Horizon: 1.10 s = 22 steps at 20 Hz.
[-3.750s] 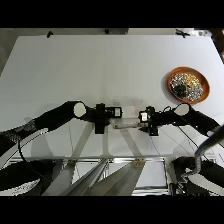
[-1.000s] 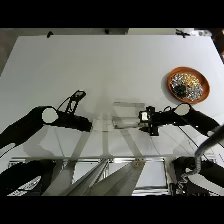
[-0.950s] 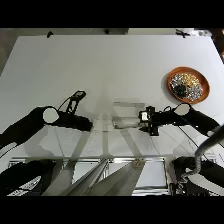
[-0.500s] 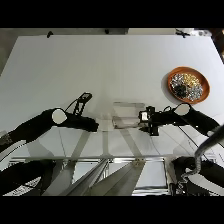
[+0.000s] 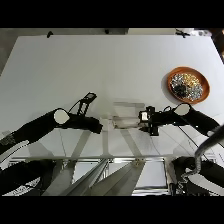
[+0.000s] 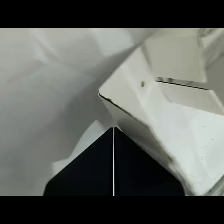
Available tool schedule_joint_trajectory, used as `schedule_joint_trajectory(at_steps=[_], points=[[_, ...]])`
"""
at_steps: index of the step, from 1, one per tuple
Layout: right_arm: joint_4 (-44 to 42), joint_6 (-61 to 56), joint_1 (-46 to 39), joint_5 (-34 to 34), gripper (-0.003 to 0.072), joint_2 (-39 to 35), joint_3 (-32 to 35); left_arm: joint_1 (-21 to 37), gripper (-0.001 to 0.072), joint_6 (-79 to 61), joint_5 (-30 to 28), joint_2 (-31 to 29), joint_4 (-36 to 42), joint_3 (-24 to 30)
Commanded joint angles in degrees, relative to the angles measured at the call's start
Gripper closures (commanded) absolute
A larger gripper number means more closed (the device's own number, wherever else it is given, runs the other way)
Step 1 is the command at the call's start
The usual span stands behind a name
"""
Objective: Fold the box and place the chain.
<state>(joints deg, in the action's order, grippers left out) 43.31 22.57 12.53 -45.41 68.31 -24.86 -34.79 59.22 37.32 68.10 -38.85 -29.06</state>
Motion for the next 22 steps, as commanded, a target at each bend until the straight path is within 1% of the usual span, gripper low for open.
schedule_joint_trajectory(at_steps=[1,2,3,5,6,8,9,15,16,17,19,20,21,22], points=[[-0.02,0.00,0.02,-0.02,0.0272,0.02,0.04,-2.27,0.0703,-8.31,-0.66,0.04,8.66,0.04],[-0.02,0.00,0.02,-0.02,0.0272,0.02,0.04,-2.51,0.0698,-8.26,-0.90,0.04,9.07,0.04],[-0.02,0.00,0.02,-0.02,0.0272,0.02,0.04,-2.62,0.0673,-8.24,-1.01,0.04,9.55,0.04],[-0.02,0.00,0.02,-0.02,0.0272,0.02,0.04,-2.71,0.0667,-8.26,-1.46,-0.09,10.56,0.02],[-0.02,0.00,0.02,-0.02,0.0272,0.02,0.04,-2.75,0.0624,-8.26,-1.79,-0.24,11.34,-0.02],[-0.02,0.00,0.02,-0.02,0.0272,0.02,0.04,-2.75,0.0611,-8.26,-3.06,-0.94,11.63,-0.02],[-0.02,0.00,0.02,-0.02,0.0272,0.02,0.04,-2.75,0.0548,-8.26,-3.32,-1.38,11.65,-0.07],[-0.02,0.00,0.02,-0.02,0.0272,0.02,0.04,-2.75,0.0536,-8.26,-3.23,-1.99,13.03,-0.37],[-0.02,0.00,0.02,-0.02,0.0272,0.02,0.04,-2.82,0.0518,-8.28,-3.04,-2.01,13.25,-0.70],[-0.02,0.00,0.02,-0.02,0.0272,0.02,0.04,-2.82,0.0474,-8.31,-2.73,-2.01,13.42,-1.20],[-0.02,0.00,0.02,-0.02,0.0272,0.02,0.04,-2.86,0.0473,-8.55,-2.34,-1.99,13.53,-2.08],[0.00,0.00,0.02,-0.02,0.0272,0.02,0.04,-3.17,0.0438,-8.92,-2.36,-1.99,13.66,-2.23],[0.00,0.00,0.02,-0.02,0.0272,0.02,0.04,-3.50,0.0384,-8.92,-2.34,-1.90,13.77,-2.23],[-0.02,0.00,0.02,-0.02,0.0272,0.02,0.04,-3.96,0.0269,-8.92,-2.38,-1.79,13.92,-2.23]])
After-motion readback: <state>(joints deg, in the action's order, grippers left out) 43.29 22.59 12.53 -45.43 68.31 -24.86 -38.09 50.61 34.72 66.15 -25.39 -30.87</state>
